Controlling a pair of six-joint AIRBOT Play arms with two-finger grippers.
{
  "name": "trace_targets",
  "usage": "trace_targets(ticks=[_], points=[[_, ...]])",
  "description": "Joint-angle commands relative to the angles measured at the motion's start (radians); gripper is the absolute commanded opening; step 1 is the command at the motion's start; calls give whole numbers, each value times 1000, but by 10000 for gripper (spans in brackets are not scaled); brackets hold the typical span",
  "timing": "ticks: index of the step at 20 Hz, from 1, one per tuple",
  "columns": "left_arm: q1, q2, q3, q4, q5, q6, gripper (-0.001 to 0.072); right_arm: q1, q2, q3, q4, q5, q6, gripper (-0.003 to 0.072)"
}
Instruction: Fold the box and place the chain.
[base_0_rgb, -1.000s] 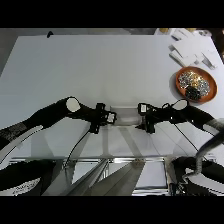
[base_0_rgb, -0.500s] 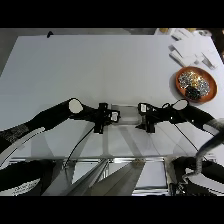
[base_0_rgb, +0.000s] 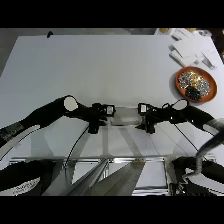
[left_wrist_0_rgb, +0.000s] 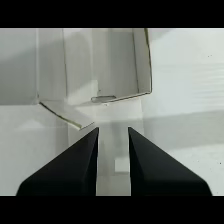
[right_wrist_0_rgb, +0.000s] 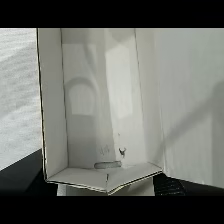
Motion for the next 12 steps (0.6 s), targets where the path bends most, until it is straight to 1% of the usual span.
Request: trace_targets(ticks=[1, 4, 9, 12], points=[[13, 2, 0, 19, 7, -33, 212, 0, 1, 0, 0, 0, 0, 344], [10, 1, 0, 13, 37, -19, 212, 0, 1, 0, 0, 0, 0, 344], [-11, -4, 0, -70, 80, 123, 205, 1, 1, 0, 0, 0, 0, 344], [-31, -32, 0, -105, 120, 133, 203, 0, 1, 0, 0, 0, 0, 344]])
